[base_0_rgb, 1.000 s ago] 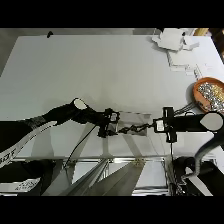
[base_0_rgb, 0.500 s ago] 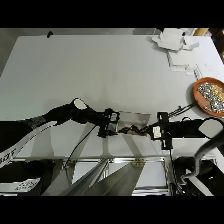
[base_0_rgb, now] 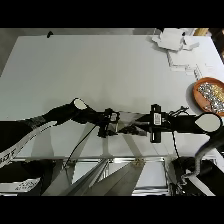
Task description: Fold the box and place the chain.
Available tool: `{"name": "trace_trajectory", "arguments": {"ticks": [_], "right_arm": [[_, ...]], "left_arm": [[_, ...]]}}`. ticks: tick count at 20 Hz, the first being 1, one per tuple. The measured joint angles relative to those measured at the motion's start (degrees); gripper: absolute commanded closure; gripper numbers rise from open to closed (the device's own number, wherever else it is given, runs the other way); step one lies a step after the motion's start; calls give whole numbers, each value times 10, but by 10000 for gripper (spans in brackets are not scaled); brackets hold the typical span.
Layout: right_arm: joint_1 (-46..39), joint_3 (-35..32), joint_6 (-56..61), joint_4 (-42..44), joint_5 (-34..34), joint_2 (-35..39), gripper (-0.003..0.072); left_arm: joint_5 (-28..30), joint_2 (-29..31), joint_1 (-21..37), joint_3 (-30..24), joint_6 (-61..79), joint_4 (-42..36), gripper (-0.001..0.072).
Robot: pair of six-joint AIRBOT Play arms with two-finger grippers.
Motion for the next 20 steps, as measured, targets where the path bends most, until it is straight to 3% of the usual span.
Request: {"name": "trace_trajectory", "arguments": {"ticks": [3, 7, 9, 18, 20], "right_arm": [[0, 9, 7, -57, -2, 4, 508], [-13, 34, 65, -243, 25, 9, 509], [-39, 38, 79, -297, 41, -7, 510], [-87, 39, 20, -339, 57, -132, 538], [-89, 39, 2, -336, 52, -151, 589]], "left_arm": [[0, 0, 0, 0, 0, 0, 437], [0, 0, 0, 0, 0, 0, 437], [0, 0, 0, 0, 0, 0, 437], [0, 0, 0, 0, 0, 0, 437], [0, 0, 0, 0, 0, 0, 437]]}}
